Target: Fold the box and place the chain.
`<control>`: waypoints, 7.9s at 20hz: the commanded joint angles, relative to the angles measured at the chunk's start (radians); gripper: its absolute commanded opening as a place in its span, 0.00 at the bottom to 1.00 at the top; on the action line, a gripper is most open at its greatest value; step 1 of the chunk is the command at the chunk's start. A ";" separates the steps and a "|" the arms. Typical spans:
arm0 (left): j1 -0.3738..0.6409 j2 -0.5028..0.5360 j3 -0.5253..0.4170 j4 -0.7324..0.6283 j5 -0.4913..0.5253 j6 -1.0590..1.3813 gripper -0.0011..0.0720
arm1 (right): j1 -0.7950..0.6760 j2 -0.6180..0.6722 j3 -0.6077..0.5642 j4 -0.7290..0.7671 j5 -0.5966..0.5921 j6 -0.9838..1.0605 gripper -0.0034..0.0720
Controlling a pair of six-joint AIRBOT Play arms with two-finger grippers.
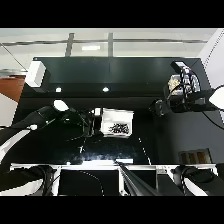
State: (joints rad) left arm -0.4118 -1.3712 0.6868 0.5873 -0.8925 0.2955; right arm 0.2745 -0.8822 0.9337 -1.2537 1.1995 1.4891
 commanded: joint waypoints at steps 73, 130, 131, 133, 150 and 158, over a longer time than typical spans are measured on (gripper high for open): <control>-0.018 -0.003 0.000 0.018 0.023 -0.011 0.52 | 0.314 -0.051 -0.340 0.339 -0.462 -0.877 1.00; -0.018 -0.003 0.000 0.018 0.024 -0.011 0.52 | 0.338 -0.144 -0.304 0.251 -0.419 -0.868 0.55; -0.018 -0.003 0.000 0.018 0.024 -0.011 0.52 | 0.338 -0.156 -0.304 0.251 -0.420 -0.868 0.55; -0.018 -0.003 0.000 0.018 0.024 -0.011 0.52 | 0.338 -0.163 -0.303 0.251 -0.423 -0.868 0.55; -0.018 -0.003 0.000 0.018 0.024 -0.011 0.52 | 0.297 -0.255 -0.311 0.687 -0.380 -0.285 0.08; -0.018 -0.003 0.000 0.018 0.024 -0.011 0.52 | 0.297 -0.324 -0.311 0.678 -0.400 -0.285 0.08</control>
State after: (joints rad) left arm -0.4294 -1.3731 0.6868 0.6071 -0.8673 0.2867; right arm 0.5716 -1.1908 0.6239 -0.5777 0.8070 1.2007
